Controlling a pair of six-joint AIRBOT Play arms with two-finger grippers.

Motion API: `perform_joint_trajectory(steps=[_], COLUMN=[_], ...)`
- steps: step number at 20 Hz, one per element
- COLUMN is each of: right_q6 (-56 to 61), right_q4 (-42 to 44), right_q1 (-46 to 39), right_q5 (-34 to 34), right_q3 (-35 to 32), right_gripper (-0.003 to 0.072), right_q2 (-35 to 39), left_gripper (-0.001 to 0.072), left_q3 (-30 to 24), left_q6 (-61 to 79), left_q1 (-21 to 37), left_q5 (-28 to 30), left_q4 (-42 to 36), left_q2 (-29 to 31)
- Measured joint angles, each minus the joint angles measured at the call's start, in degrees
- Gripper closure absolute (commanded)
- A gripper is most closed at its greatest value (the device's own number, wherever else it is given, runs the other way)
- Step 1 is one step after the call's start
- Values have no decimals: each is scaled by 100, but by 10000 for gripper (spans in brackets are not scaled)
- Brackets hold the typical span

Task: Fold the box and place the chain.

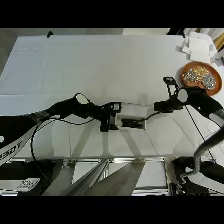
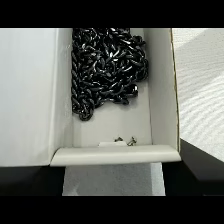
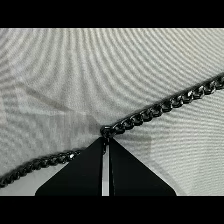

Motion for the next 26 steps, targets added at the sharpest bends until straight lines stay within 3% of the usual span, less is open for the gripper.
perform_joint_trajectory(steps=[5, 10, 18, 26], right_q6=[-94, -315, -435, -448], right_q4=[-4, -2, 610, 1493], right_q1=[0, 184, 1276, 2286], right_q5=[129, 765, 1388, 1274], right_q3=[-9, -9, -11, -11], right_gripper=[673, 673, 672, 672], right_q2=[516, 1370, 2527, 2828], left_gripper=[319, 319, 319, 319], left_q3=[0, 0, 0, 0], left_q6=[0, -2, -2, 0], left_q1=[0, 0, 0, 0], left_q5=[-2, 0, -2, 0], left_q4=[0, 2, 0, 0], left_q2=[0, 0, 0, 0])
